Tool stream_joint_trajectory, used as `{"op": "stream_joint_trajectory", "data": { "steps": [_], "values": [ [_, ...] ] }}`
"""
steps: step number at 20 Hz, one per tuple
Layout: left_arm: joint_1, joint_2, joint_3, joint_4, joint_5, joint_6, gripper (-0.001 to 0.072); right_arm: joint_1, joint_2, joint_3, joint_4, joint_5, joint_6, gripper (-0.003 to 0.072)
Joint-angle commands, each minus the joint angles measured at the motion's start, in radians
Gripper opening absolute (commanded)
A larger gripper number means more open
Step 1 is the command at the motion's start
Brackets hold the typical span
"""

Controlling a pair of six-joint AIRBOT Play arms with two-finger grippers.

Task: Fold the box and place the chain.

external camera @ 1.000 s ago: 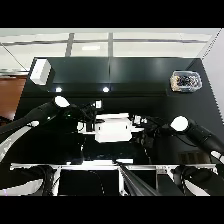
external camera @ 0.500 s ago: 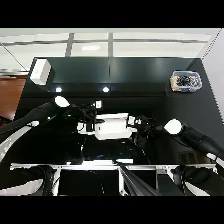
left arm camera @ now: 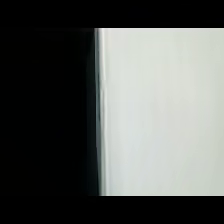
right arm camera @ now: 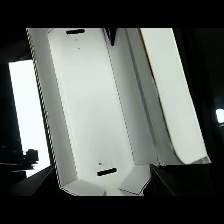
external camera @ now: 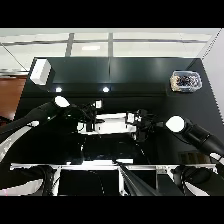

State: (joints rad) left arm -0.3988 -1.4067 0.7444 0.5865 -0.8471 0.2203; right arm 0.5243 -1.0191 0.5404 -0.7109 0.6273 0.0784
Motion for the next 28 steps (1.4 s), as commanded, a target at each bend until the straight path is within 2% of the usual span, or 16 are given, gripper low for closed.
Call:
{"op": "stream_joint_trajectory", "data": {
  "steps": [1,5,9,18,28],
  "values": [
    [0.0,0.0,-0.001,0.004,0.001,0.001,0.0028,-0.031,-0.003,0.004,0.022,0.004,-0.046,0.0708],
    [0.0,0.0,-0.001,0.004,0.001,0.001,0.0028,-0.115,-0.034,0.004,0.177,0.095,-0.245,0.0707],
    [0.0,0.0,-0.001,0.003,-0.002,0.001,0.0028,-0.118,-0.102,0.004,0.292,0.085,-0.395,0.0707],
    [0.0,0.0,-0.001,0.008,-0.027,0.001,0.0028,-0.168,-0.13,0.004,0.3,0.065,-0.408,0.0707],
    [0.0,0.001,-0.001,0.008,-0.054,0.018,0.0028,-0.186,-0.126,0.013,0.322,0.118,-0.408,0.0707]
  ]
}}
